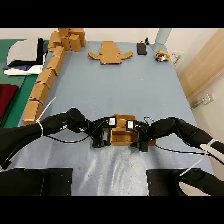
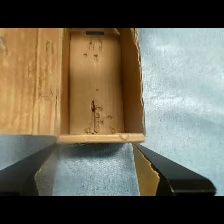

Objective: Fold the box.

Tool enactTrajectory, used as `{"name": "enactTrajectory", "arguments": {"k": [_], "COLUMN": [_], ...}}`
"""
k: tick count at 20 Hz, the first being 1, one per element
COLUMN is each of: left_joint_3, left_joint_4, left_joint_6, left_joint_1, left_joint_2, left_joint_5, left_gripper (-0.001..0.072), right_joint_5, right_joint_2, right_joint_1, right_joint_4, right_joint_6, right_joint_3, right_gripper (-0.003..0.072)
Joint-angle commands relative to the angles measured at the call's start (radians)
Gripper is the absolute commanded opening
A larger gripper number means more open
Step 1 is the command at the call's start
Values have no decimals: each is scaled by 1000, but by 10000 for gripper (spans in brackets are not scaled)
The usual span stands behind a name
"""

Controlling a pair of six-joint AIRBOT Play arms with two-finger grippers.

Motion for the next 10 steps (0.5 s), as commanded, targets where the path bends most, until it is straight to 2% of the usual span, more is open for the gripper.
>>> {"name": "enactTrajectory", "arguments": {"k": [1, 10], "left_joint_3": [10, 18], "left_joint_4": [-8, -7], "left_joint_6": [-6, -54], "left_joint_1": [-19, -43], "left_joint_2": [-2, -25], "left_joint_5": [-3, 35], "left_gripper": [700, 700], "right_joint_5": [0, 0], "right_joint_2": [0, 0], "right_joint_1": [0, 0], "right_joint_4": [0, 0], "right_joint_6": [0, 0], "right_joint_3": [1, 1], "right_gripper": [498, 499]}}
